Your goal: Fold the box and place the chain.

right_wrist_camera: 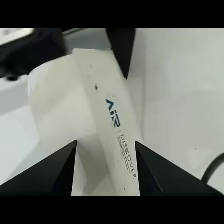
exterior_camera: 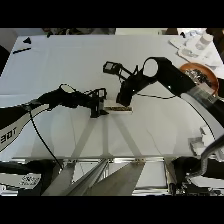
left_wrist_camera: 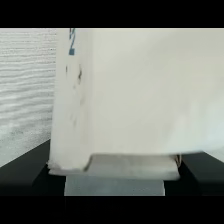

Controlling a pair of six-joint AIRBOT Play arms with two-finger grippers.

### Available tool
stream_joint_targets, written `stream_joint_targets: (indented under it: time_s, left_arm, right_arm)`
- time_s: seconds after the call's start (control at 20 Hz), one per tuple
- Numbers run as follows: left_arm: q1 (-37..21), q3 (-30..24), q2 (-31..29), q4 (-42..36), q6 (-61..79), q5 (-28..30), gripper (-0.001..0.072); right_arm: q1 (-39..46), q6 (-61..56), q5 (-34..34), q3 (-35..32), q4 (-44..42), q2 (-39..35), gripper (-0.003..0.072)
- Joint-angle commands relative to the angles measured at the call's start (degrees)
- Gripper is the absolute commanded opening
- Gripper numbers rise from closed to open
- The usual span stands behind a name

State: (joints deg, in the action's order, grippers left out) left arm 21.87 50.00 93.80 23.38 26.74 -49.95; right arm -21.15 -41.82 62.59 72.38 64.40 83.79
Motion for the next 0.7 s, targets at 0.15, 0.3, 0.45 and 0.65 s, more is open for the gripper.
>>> stream_joint_targets:
  time_s: [0.15, 0.3, 0.45, 0.65]
  left_arm:
    - [0.02, 0.02, -0.02, 0.00, 0.00, 0.02, 0.0318]
    - [0.02, 0.00, -0.02, 0.00, 0.00, 0.00, 0.0318]
    - [0.02, 0.00, -0.02, 0.00, 0.00, 0.00, 0.0318]
    - [0.02, 0.00, -0.02, 0.00, 0.00, 0.02, 0.0318]
  right_arm:
    - [-1.40, 10.80, -11.54, -5.68, 0.02, -3.96, 0.0515]
    - [-1.40, 10.80, -12.09, -6.64, -0.11, -3.96, 0.0514]
    - [-1.33, 10.80, -12.09, -9.60, -0.42, -3.96, 0.0514]
    - [-1.36, 10.78, -12.26, -12.33, -0.68, -3.96, 0.0514]
